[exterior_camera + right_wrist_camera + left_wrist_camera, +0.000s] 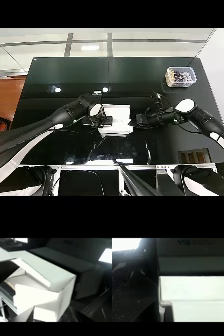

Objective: Fold the box and place the chain.

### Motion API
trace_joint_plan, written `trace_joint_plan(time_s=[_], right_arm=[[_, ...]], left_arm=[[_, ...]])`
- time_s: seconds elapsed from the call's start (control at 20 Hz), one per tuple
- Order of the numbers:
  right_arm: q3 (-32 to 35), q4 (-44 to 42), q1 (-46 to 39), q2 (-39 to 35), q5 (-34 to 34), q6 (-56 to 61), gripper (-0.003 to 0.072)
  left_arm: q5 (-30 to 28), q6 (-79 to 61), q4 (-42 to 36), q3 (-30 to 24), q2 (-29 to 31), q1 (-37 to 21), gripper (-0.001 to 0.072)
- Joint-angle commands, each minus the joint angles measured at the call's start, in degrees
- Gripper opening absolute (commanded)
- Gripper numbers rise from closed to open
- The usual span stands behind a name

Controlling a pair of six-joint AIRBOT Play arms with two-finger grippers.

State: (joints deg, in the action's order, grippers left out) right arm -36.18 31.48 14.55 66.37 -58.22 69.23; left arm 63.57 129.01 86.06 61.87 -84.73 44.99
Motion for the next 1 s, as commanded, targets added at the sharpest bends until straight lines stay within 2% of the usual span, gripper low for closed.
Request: trace_joint_plan(time_s=[0.0, 0.05, 0.3, 0.65, 0.8, 0.95], right_arm=[[-0.2, -0.1, 3.7, 0.0, 2.8, 3.2, 0.0349], [-0.2, 0.1, 4.6, 0.0, 3.4, 4.1, 0.0308], [-0.3, 2.4, 8.2, 0.0, 8.0, 9.1, 0.0307], [-4.1, 14.9, 10.4, 0.2, 8.0, 19.8, 0.0307], [-8.2, 24.5, 14.1, 2.4, 7.6, 28.3, 0.0300], [-14.0, 33.2, 19.0, 7.4, 4.4, 36.9, 0.0300]], left_arm=[[0.0, 0.0, 0.0, 0.0, 0.0, 0.0, 0.0027], [0.0, 0.0, 0.0, 0.0, 0.0, 0.0, 0.0027], [0.0, 0.0, 0.0, 0.0, 0.0, 0.0, 0.0027], [0.0, 0.0, 0.0, 0.0, 0.0, 0.0, 0.0027], [0.0, 0.0, 0.0, 0.0, 0.0, 0.0, 0.0027], [0.0, 0.0, 0.0, 0.0, 0.0, 0.0, 0.0027]])
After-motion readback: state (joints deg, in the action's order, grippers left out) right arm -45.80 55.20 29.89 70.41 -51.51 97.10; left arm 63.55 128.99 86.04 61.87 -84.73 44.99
